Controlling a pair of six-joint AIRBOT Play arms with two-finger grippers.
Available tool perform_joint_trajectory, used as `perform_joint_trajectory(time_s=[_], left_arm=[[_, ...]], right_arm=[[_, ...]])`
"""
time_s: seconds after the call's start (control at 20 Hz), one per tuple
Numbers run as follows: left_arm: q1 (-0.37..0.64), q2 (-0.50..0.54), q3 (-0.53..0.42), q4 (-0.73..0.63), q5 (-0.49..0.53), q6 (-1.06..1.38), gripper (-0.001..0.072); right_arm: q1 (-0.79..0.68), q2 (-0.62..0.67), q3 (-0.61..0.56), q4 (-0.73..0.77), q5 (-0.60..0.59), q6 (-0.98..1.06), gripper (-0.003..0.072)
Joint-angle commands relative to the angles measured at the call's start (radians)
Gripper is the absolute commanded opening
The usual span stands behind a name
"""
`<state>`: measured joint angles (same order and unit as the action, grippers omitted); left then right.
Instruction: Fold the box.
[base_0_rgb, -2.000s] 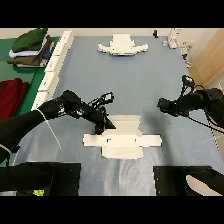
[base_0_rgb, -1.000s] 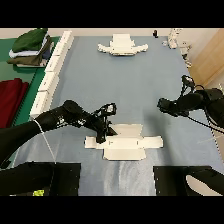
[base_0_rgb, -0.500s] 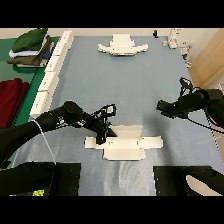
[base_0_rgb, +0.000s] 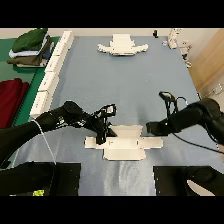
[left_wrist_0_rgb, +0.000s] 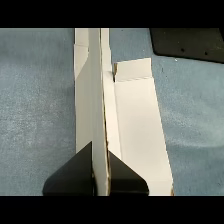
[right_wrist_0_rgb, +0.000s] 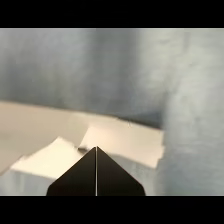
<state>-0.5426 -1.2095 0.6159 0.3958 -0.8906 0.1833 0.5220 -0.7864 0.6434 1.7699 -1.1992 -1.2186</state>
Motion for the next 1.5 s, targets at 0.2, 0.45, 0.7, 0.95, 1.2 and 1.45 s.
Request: perform_joint_trajectory(time_s=[0.2,0.45,0.7,0.95,1.2,1.45], left_arm=[[0.000,0.000,0.000,0.001,0.000,0.000,0.0014],[0.000,0.000,0.000,0.001,0.000,0.000,0.0014],[0.000,0.000,0.000,0.001,0.001,0.000,0.0014],[0.000,0.000,0.000,0.001,0.000,0.000,0.0014],[0.000,0.000,0.000,0.000,0.000,0.000,0.0014],[0.000,0.000,0.000,0.000,0.000,0.000,0.0014]], right_arm=[[0.589,0.188,-0.181,-0.077,0.189,-0.198,0.0247],[0.769,0.066,-0.180,-0.325,0.261,-0.261,0.0609],[0.793,-0.034,-0.179,-0.346,0.294,-0.282,0.0701],[0.792,-0.099,-0.179,-0.533,0.301,-0.140,0.0701],[0.793,-0.103,-0.138,-0.607,0.270,0.026,0.0701],[0.793,-0.055,-0.092,-0.633,0.181,0.185,0.0700]])
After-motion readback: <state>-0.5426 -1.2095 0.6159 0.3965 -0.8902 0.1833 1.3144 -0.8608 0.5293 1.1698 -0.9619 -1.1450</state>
